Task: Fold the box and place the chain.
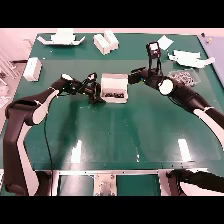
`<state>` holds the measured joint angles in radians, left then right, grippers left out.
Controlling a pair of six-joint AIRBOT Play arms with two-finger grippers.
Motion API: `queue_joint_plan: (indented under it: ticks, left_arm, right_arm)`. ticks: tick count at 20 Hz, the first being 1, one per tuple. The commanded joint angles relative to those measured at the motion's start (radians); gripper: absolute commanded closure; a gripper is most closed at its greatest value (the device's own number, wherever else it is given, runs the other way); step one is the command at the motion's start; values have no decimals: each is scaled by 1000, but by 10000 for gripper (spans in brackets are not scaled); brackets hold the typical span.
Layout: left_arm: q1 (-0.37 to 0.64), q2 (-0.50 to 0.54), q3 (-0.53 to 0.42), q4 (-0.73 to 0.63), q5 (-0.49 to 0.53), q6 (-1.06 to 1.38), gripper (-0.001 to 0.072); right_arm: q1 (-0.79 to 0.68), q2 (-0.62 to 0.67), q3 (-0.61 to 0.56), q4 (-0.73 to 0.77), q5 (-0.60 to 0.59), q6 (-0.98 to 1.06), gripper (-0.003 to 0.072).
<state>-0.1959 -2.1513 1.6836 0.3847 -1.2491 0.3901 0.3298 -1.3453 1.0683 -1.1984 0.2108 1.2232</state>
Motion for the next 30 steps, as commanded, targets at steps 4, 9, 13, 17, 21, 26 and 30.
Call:
queue_joint_plan:
  ticks: [4, 9, 13, 17, 21, 26, 30]
  left_arm:
    - [0, 0, 0, 0, 0, 0, 312]
    - [0, 0, 0, 0, 0, 0, 311]
    - [1, 0, 0, 0, 0, 0, 312]
    - [1, 0, 0, 0, 0, 0, 312]
    - [0, 0, 0, 0, 0, 0, 312]
    - [1, 0, 0, 0, 0, 0, 311]
    - [1, 0, 0, 0, 0, 0, 311]
  right_arm:
    - [-112, -14, 18, 6, -26, -336, 676]
    - [-138, -131, 83, 50, -26, -433, 676]
    - [-157, -241, 169, 284, 34, -631, 676]
    - [-257, -294, 260, 832, 404, -1134, 675]
    - [-386, -389, 320, 1043, 613, -1201, 675]
    - [-358, -478, 328, 1114, 735, -1251, 675]
    - [-305, -507, 335, 1114, 790, -1261, 675]
